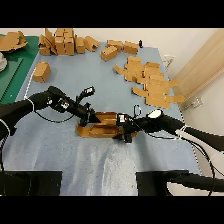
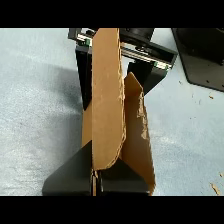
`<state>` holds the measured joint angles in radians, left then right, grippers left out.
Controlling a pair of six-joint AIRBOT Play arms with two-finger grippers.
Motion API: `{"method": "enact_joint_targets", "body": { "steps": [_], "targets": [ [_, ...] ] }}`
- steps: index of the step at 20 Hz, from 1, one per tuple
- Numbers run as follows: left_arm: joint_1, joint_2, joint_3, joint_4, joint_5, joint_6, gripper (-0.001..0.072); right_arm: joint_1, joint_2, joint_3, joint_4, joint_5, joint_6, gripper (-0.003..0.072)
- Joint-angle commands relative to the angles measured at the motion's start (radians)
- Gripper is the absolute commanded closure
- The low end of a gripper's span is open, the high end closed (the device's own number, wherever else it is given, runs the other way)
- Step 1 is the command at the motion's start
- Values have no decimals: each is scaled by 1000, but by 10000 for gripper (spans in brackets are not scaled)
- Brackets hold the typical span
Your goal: Fold the box.
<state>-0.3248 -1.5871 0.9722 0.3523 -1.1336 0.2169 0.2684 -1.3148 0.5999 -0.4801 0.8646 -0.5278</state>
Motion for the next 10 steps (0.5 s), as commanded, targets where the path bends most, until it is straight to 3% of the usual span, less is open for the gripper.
{"method": "enact_joint_targets", "body": {
  "steps": [1, 10],
  "targets": [
    [0, 0, 1, 0, 0, 0, 698, 0, 0, 1, 11, -25, 3, 111],
    [0, 0, 1, 0, 0, 0, 699, 19, -13, 3, 12, -51, 3, 92]
  ]
}}
